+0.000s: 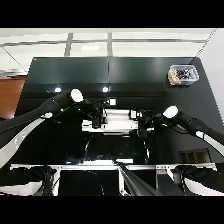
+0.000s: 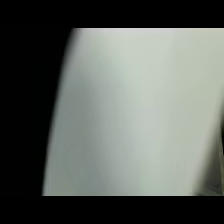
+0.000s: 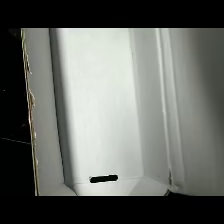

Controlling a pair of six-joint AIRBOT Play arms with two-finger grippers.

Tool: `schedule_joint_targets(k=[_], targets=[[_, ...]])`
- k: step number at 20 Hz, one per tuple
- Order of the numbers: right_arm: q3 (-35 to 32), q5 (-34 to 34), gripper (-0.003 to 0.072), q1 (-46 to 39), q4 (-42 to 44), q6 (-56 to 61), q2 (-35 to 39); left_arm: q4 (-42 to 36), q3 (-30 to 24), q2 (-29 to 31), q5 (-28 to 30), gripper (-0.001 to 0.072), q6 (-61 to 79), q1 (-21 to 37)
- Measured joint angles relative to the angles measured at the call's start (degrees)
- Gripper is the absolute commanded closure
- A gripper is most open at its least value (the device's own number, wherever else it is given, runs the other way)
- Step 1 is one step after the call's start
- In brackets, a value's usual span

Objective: Fold the box and place the chain.

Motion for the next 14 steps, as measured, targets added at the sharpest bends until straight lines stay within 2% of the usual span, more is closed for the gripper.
schedule_joint_targets(k=[3, 5, 7, 8, 9, 10, 12, 14], targets=[[0.0, 0.0, 0.0207, 0.0, 0.0, 0.0, 0.0, 1.4, 0.0, 2.1, -0.1, -0.0008, -4.7, 0.3], [0.0, -0.1, 0.0210, 0.0, 0.0, 0.0, 0.0, 5.8, 0.0, 4.9, -0.1, -0.0004, -11.6, 0.9], [0.0, -0.1, 0.0274, 0.0, 0.0, 0.0, 0.0, 11.9, 0.0, 8.3, -1.7, 0.0026, -20.7, 1.7], [0.0, -0.1, 0.0274, 0.0, 0.0, 0.0, 0.0, 14.8, 0.0, 9.7, -3.5, 0.0198, -25.5, 2.4], [0.0, -0.1, 0.0274, 0.0, 0.0, 0.0, 0.0, 17.0, 0.0, 11.0, -5.7, 0.0545, -30.9, 3.2], [0.0, -0.1, 0.0274, 0.0, 0.0, 0.0, 0.0, 18.3, -0.1, 11.8, -8.3, 0.0684, -35.8, 4.0], [0.0, -0.1, 0.0274, 0.0, 0.0, 0.0, 0.0, 17.2, -1.3, 12.6, -15.3, 0.0685, -43.1, 5.7], [0.0, -0.1, 0.0274, 0.0, 0.0, 0.0, 0.0, 10.4, -3.7, 13.0, -17.8, 0.0685, -44.7, 6.6]])
